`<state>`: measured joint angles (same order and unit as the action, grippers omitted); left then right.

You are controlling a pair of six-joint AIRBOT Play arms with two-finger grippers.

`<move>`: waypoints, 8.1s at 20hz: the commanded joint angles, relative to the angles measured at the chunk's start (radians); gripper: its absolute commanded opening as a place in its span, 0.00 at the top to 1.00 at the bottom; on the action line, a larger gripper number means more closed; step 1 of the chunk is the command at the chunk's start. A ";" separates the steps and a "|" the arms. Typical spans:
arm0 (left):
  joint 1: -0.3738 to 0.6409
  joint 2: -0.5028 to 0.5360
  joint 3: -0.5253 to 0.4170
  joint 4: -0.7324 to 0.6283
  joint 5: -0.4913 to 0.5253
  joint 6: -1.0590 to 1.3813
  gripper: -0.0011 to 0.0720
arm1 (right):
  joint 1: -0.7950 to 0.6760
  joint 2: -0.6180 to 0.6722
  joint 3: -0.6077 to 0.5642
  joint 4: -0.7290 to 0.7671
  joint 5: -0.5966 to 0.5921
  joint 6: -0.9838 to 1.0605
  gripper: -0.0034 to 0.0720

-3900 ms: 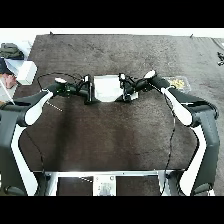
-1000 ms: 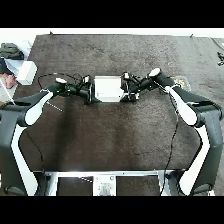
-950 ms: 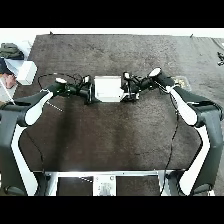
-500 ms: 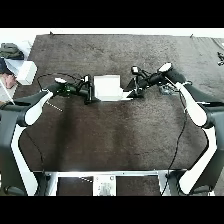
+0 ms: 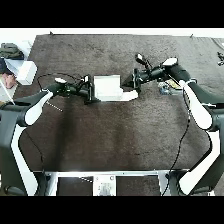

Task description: Fold the box and place the chain.

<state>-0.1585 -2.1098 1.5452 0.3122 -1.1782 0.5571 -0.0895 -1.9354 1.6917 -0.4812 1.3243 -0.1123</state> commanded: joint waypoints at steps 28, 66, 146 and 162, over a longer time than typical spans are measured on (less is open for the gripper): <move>-0.001 0.000 0.000 -0.002 0.000 0.001 0.66 | 0.077 -0.087 0.002 -0.091 -0.360 0.080 0.96; -0.001 0.000 0.000 -0.002 0.000 0.001 0.66 | 0.176 0.029 -0.082 -0.389 -0.274 0.105 0.61; -0.001 0.000 0.000 -0.002 0.000 0.001 0.66 | 0.117 0.071 -0.129 -0.343 -0.240 1.263 0.37; -0.001 0.000 0.000 -0.002 0.000 0.001 0.66 | 0.217 0.069 -0.114 -0.573 -0.340 1.500 0.37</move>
<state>-0.1604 -2.1098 1.5452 0.3092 -1.1786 0.5575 0.1146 -1.8660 1.5764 -0.9966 1.0107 1.3304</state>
